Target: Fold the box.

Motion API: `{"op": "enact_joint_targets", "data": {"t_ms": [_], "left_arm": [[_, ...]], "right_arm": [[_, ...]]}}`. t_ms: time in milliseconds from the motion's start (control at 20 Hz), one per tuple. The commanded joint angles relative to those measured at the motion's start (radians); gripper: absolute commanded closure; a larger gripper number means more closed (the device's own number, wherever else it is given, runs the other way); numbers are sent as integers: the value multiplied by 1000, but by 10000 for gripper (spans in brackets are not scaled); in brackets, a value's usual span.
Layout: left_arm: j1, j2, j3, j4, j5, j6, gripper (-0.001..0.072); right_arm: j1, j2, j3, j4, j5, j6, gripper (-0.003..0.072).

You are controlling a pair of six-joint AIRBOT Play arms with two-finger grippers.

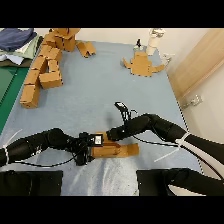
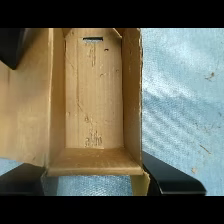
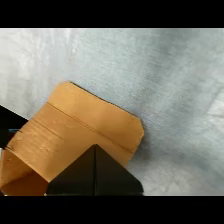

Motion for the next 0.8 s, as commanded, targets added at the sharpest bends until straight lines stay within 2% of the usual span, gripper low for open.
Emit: {"op": "enact_joint_targets", "data": {"t_ms": [0,250,400,550,750], "left_arm": [[0,0,0,0,0,0,191],[0,0,0,0,0,0,191],[0,0,0,0,0,0,191],[0,0,0,0,0,0,191],[0,0,0,0,0,0,191]], "right_arm": [[1,-19,-6,-21,-4,-41,686],[-1,-15,10,-27,-14,-101,686],[-2,38,63,-106,-48,-100,686],[-2,156,133,-222,-189,-80,685],[0,370,109,-241,-402,-70,686]]}}
